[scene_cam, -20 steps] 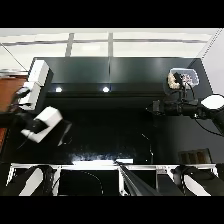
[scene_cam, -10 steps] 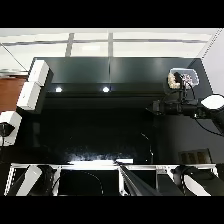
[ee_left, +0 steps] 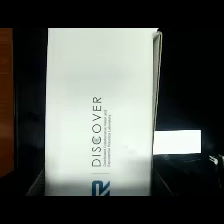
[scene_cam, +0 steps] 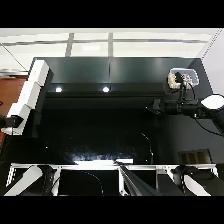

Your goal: Fold the box and place the chain.

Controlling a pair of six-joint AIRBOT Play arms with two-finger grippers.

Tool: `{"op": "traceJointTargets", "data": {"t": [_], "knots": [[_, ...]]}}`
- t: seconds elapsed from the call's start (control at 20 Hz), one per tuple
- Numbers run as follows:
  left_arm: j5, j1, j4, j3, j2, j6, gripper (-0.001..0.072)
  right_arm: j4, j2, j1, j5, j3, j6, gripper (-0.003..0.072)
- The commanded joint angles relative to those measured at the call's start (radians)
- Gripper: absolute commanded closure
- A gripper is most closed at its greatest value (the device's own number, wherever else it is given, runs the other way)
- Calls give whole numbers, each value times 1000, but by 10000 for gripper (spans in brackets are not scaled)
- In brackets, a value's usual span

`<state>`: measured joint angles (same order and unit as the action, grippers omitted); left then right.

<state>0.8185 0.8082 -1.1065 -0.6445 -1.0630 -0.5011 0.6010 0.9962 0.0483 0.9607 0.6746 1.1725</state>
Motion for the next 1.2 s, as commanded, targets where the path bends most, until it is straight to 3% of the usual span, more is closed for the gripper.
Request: {"op": "traceJointTargets", "data": {"t": [0.0,0.05,0.25,0.4,0.5,0.55,0.6,0.7,0.85,1.0,1.15], "knots": [[-56,-22,21,0,-16,-8,113,-1,0,0,0,0,6,643],[-44,-22,24,-1,-15,-24,1,-1,0,0,0,0,6,643],[94,-22,23,-50,16,-98,1,-1,0,0,3,0,6,643],[172,-22,36,-153,89,-154,1,0,-1,0,7,2,-3,643],[192,-23,129,-236,148,-188,25,30,-1,0,26,39,-14,643],[208,-23,196,-270,175,-188,242,63,-2,0,63,82,-14,643],[231,-23,274,-296,202,-188,653,103,-6,0,98,131,-14,643],[241,-56,438,-303,265,-232,682,207,-47,0,131,224,8,643],[245,-227,431,-265,364,-351,684,396,-180,0,78,224,68,643],[219,-511,232,-123,476,-484,684,577,-294,0,-46,63,218,643],[159,-776,19,16,528,-692,683,635,-320,0,-146,-75,294,643]]}}
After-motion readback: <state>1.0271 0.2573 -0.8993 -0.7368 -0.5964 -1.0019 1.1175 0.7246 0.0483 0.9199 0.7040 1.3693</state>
